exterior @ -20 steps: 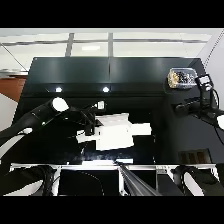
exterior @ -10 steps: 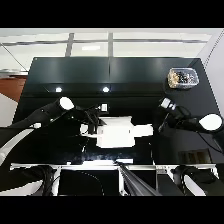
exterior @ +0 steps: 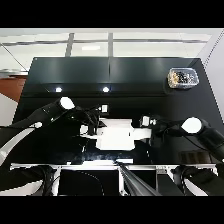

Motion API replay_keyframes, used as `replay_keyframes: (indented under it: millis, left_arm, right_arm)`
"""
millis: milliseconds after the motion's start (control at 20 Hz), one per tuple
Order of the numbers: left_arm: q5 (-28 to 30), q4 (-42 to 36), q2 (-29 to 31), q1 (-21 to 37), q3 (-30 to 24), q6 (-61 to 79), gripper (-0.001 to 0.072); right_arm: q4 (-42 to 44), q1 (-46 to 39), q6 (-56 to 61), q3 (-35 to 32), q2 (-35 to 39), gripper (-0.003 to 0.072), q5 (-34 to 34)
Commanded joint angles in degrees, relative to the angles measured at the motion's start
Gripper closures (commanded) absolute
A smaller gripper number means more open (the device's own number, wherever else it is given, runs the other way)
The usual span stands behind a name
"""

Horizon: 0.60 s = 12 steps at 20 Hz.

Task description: Fold the box and place the chain.

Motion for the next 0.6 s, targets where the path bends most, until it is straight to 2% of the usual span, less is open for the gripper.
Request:
replay_keyframes:
  millis: [0, 200, 550]
  left_arm:
    - [0.09, 0.11, -0.02, -0.02, 0.04, -0.85, 0.0678]
    - [0.22, 0.13, -0.02, 0.00, 0.04, -0.85, 0.0678]
    - [0.26, 0.31, -0.02, -0.02, 0.04, -0.85, 0.0679]
  right_arm:
    - [0.39, 4.31, -1.99, -0.04, -2.93, -0.0014, -0.11]
    - [3.32, 4.55, -2.12, -0.04, -4.09, -0.0014, 0.09]
    - [3.58, 7.76, -2.14, -0.11, -5.97, -0.0014, 1.86]
